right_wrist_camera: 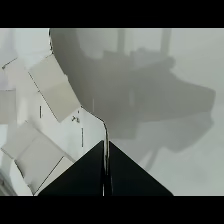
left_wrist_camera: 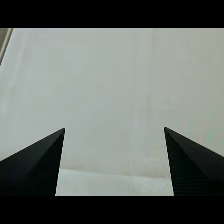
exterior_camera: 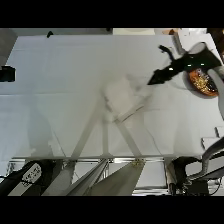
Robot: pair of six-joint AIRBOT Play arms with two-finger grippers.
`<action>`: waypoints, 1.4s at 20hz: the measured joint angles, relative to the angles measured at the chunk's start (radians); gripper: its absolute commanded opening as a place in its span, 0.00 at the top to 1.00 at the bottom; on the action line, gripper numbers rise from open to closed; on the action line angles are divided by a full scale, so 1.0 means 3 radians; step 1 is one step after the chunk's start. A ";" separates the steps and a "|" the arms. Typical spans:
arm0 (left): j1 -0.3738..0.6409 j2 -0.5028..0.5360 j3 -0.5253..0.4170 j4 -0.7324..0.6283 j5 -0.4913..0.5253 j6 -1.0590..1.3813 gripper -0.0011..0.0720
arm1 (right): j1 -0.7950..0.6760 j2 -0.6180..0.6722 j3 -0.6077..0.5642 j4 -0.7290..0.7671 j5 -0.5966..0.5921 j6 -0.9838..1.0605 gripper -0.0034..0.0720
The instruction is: Fold the box and place the chain.
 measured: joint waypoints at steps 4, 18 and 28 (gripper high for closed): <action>0.0000 0.0000 0.0000 0.0000 0.0000 0.0001 0.03 | 0.0561 0.0120 0.0000 0.0050 -0.0359 0.0090 0.94; 0.0000 0.0000 0.0000 0.0000 0.0001 0.0001 0.03 | 0.0945 0.1354 -0.1061 -0.0159 -0.2290 0.0120 0.94; 0.0000 0.0000 0.0000 0.0000 0.0000 0.0001 0.03 | 0.1420 0.1895 -0.3042 0.0247 -0.4271 0.0136 0.94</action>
